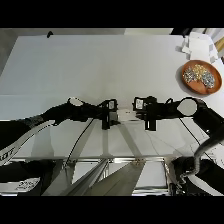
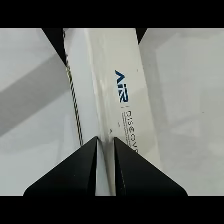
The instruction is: Fold the box and place the chain.
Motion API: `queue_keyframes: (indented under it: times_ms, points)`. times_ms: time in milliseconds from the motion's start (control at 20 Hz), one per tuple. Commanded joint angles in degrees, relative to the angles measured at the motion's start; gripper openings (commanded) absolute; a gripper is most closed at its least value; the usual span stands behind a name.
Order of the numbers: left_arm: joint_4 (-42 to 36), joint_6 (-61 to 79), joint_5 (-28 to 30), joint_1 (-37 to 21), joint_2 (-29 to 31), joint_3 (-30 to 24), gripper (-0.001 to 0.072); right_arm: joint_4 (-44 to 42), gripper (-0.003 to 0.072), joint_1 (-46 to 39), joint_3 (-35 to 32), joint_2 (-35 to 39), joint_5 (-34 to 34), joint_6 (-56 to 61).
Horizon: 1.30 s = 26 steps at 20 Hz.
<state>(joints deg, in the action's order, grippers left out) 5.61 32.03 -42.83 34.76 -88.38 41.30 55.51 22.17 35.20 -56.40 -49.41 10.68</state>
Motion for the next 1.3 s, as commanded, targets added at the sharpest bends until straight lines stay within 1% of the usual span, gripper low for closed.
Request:
queue_keyframes:
  times_ms: [0, 250, 550, 650, 750, 800, 850, 1250]
  points:
    - [-0.02, -0.09, 0.15, -0.02, 0.0, 0.02, 0.0031, 0.42, 0.0097, 0.02, -0.57, -0.04, -0.22, -0.04]
    - [-0.02, -0.09, 0.17, -0.04, 0.0, 0.02, 0.0031, 0.37, 0.0096, 0.02, -0.57, 0.04, 2.36, -0.02]
    - [0.0, -0.09, 0.17, -0.02, 0.0, 0.02, 0.0031, 0.39, 0.0099, 0.02, -0.57, 0.15, 2.01, -0.02]
    - [-0.02, -0.09, 0.17, -0.04, 0.0, 0.02, 0.0031, 0.39, 0.012, 0.02, -0.57, 0.13, 1.68, 0.0]
    - [0.0, -0.09, 0.17, -0.02, 0.0, 0.02, 0.0031, 0.37, 0.0121, 0.02, -0.57, 0.15, 1.64, 0.0]
    - [0.0, -0.09, 0.17, -0.02, 0.0, 0.02, 0.0031, 0.33, 0.0157, 0.02, -0.57, 0.15, 1.64, 0.0]
    - [-0.02, -0.09, 0.17, -0.02, 0.0, 0.02, 0.0031, 0.26, 0.0223, 0.02, -0.57, 0.15, 1.64, -0.02]
    - [0.0, -0.09, 0.17, -0.02, 0.0, 0.02, 0.0031, 0.2, 0.0238, 0.02, -0.57, 0.15, 0.66, -0.02]
